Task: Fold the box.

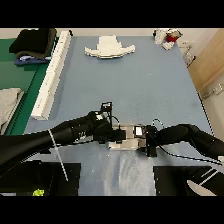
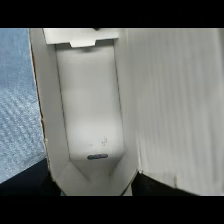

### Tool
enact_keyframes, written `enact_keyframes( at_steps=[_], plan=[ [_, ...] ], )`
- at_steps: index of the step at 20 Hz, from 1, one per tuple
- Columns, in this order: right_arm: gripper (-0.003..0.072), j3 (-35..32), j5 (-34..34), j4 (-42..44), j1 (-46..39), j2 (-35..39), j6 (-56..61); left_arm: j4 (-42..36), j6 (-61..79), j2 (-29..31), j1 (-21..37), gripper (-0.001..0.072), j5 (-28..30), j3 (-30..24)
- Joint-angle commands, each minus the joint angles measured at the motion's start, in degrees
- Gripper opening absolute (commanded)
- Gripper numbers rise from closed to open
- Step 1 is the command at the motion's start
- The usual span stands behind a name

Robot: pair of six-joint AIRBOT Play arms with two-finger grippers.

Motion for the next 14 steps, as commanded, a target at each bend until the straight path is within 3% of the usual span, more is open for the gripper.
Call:
enact_keyframes(
  at_steps=[1,4,6,14],
  plan=[
    [0.0516,0.0,0.0,0.0,0.0,0.0,0.0,4.5,-6.8,-2.6,-2.1,0.0446,-4.9,3.2],
    [0.0515,0.0,0.0,0.0,0.0,0.0,0.0,5.6,-9.2,-5.3,-3.3,0.0446,-8.8,4.5],
    [0.0515,0.0,0.0,0.0,0.0,0.0,0.0,5.8,-9.6,-6.9,-4.3,0.0348,-9.6,5.0],
    [0.0516,0.0,0.0,0.0,0.0,0.0,0.0,7.0,-12.1,-9.8,-4.9,0.0347,-10.3,7.3]
  ],
)
